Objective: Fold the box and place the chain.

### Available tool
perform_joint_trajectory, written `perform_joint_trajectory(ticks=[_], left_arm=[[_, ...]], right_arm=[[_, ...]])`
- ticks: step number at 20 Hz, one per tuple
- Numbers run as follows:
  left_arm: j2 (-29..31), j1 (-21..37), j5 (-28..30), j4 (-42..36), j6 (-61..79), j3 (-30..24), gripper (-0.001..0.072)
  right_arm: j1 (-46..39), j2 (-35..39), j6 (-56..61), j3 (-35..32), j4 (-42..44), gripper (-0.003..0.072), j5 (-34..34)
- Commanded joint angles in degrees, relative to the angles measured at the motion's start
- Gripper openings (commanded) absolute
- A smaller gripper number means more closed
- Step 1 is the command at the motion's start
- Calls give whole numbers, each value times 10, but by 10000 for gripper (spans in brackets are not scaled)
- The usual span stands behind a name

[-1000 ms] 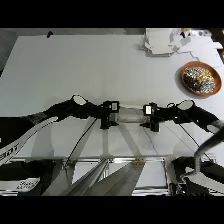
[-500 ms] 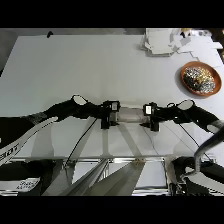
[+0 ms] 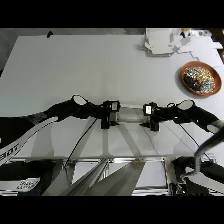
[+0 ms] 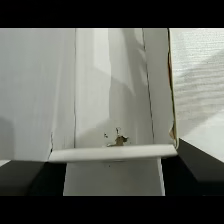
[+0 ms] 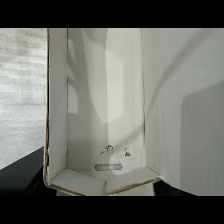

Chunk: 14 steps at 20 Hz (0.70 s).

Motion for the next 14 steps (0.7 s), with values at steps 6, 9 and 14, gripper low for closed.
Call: perform_joint_trajectory(ticks=[6, 9, 14], left_arm=[[0, 0, -9, 6, 2, 0, 70], [0, 0, -9, 6, 2, 0, 70], [0, 0, -9, 6, 2, 0, 70]], right_arm=[[0, 40, 72, 0, -76, 710, 7], [-2, 83, 162, 0, -174, 710, 21], [-51, 177, 257, 0, -229, 690, 56]])
